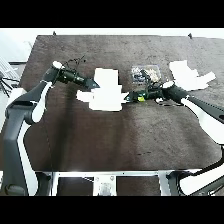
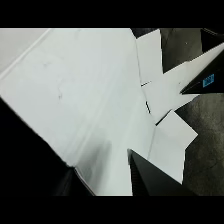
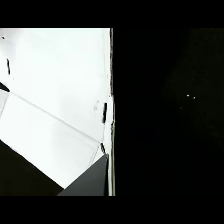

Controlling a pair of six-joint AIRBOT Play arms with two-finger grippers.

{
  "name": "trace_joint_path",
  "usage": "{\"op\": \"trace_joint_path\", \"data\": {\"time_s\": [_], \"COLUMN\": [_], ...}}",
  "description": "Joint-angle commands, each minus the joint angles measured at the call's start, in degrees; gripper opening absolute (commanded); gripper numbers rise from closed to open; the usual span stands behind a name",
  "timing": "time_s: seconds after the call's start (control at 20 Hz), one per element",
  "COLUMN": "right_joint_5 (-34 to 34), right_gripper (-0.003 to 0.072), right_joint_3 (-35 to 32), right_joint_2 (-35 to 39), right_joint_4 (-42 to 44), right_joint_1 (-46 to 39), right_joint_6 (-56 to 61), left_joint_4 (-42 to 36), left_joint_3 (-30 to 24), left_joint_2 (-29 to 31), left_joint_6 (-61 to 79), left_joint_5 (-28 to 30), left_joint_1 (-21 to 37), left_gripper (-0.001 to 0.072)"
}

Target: Fold the box and place the chain.

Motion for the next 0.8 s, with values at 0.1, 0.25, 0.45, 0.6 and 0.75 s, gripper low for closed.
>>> {"op": "trace_joint_path", "data": {"time_s": [0.1, 0.25, 0.45, 0.6, 0.75], "right_joint_5": [0.07, 0.07, 0.04, 0.02, 0.09], "right_gripper": [0.0005, 0.0006, 0.0071, 0.0195, 0.0196], "right_joint_3": [-0.02, -0.02, 0.00, 0.04, 0.02], "right_joint_2": [0.02, 0.02, 0.07, 1.97, 6.21], "right_joint_4": [-1.44, -3.56, -6.67, -6.23, -0.17], "right_joint_1": [0.04, 0.04, -0.22, -4.22, -12.31], "right_joint_6": [0.02, 0.00, -1.20, -3.54, -4.76], "left_joint_4": [-0.28, -0.31, -0.31, -0.74, -3.96], "left_joint_3": [0.07, 0.07, 0.07, 0.04, 0.04], "left_joint_2": [-0.11, -0.11, -0.11, -0.11, -0.04], "left_joint_6": [0.61, 1.73, 5.42, 13.27, 23.76], "left_joint_5": [0.09, -0.09, -0.94, -4.61, -9.14], "left_joint_1": [0.02, 0.02, 0.02, 0.02, 0.02], "left_gripper": [0.0230, 0.0115, 0.0022, 0.0019, 0.0016]}}
